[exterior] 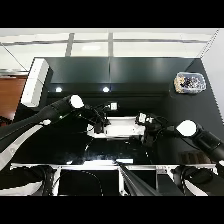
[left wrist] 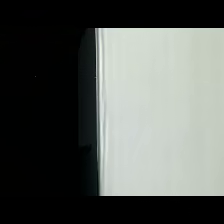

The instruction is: Fold the box and place the chain.

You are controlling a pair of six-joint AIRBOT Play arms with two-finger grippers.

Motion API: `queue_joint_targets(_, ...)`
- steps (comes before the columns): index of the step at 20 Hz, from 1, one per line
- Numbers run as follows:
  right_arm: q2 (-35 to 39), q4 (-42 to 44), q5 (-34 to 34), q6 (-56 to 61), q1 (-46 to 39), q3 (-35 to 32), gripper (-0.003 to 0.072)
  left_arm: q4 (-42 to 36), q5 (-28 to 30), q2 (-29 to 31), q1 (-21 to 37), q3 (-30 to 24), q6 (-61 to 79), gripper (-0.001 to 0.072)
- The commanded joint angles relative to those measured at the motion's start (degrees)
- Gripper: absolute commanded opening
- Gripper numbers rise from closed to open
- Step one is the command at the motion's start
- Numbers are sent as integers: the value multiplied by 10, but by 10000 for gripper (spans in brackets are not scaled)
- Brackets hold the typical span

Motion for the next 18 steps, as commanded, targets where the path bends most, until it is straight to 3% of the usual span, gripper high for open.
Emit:
queue_joint_targets(1,-28,0,22,-41,-18,28,633,-1,0,0,0,0,1,29)
queue_joint_targets(4,-46,45,12,-102,-20,32,633,-2,0,0,0,0,1,29)
queue_joint_targets(9,-48,38,4,-105,-33,33,633,-2,0,0,0,0,1,29)
queue_joint_targets(14,-47,37,38,-115,-68,33,633,-2,0,0,0,1,1,29)
queue_joint_targets(18,-60,81,36,-160,-54,31,633,-2,0,0,0,1,1,29)
